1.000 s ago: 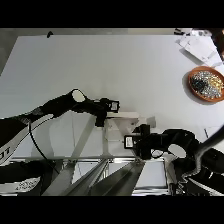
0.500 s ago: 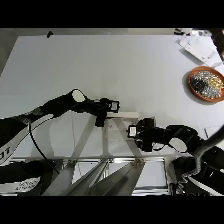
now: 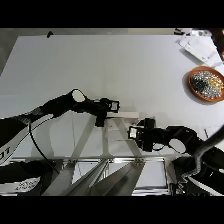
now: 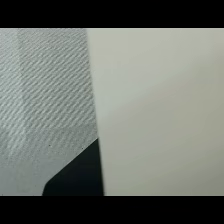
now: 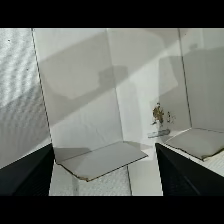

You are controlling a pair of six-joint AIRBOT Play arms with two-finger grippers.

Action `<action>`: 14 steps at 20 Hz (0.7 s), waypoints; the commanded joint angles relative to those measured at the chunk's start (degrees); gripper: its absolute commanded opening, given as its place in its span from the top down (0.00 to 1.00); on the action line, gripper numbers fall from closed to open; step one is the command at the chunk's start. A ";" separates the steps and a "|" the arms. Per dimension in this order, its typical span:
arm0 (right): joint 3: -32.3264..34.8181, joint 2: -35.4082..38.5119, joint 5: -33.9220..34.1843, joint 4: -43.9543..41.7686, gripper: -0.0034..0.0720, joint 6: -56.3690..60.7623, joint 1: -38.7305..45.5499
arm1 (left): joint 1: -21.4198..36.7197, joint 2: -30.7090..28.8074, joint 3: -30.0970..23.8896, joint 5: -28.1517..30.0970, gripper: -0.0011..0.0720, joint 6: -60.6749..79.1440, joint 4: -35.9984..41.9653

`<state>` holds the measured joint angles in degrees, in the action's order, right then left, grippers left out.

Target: Fold the box and place the chain.

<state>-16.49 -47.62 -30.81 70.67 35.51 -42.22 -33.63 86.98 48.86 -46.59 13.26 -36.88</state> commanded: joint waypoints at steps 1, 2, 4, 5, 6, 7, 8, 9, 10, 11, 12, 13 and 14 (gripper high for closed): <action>0.04 -0.76 3.15 -0.46 0.04 -0.07 0.02 | -0.02 -0.02 0.02 0.02 0.97 0.02 -0.02; 0.00 -0.72 4.22 -0.70 0.04 -1.05 0.35 | -0.02 -0.02 0.02 0.02 0.97 0.00 0.00; 0.00 -0.72 4.46 -4.13 0.04 -6.34 2.25 | -0.02 -0.02 0.02 0.02 0.97 0.00 0.00; 0.00 -0.72 4.48 -5.29 0.04 -7.96 3.02 | -0.02 -0.02 0.02 0.02 0.97 0.00 0.00; 0.00 -0.72 4.50 -5.77 0.04 -9.07 3.52 | -0.02 -0.02 0.02 0.02 0.97 0.00 0.00; 0.00 -0.72 4.55 -6.40 0.04 -9.84 3.87 | -0.02 -0.02 0.02 0.02 0.97 0.02 0.00; -0.02 -0.72 4.61 -7.15 0.04 -10.91 4.26 | -0.02 -0.02 0.04 0.02 0.97 0.00 0.00; -0.02 -0.72 4.76 -8.22 0.04 -12.13 4.76 | -0.02 -0.02 0.02 0.02 0.97 0.00 0.00; -0.04 -0.72 4.74 -9.03 0.04 -13.49 5.33 | -0.02 -0.02 0.02 0.02 0.97 0.00 0.00; -0.09 -0.72 4.74 -9.60 0.04 -14.75 6.01 | -0.02 -0.02 0.02 0.02 0.97 0.00 0.00; -0.17 -0.66 4.74 -10.01 0.04 -16.15 6.67 | -0.02 -0.02 0.04 0.02 0.97 0.00 0.00; -0.28 -0.42 4.76 -10.32 0.04 -17.22 7.19 | -0.02 -0.02 0.02 0.02 0.97 0.00 0.00; -0.42 0.13 4.81 -10.71 0.04 -18.29 7.63 | -0.02 -0.02 0.02 0.02 0.97 0.02 0.00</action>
<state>-16.67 -48.07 -26.09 61.91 21.41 -36.03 -33.61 86.98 48.86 -46.41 13.23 -36.80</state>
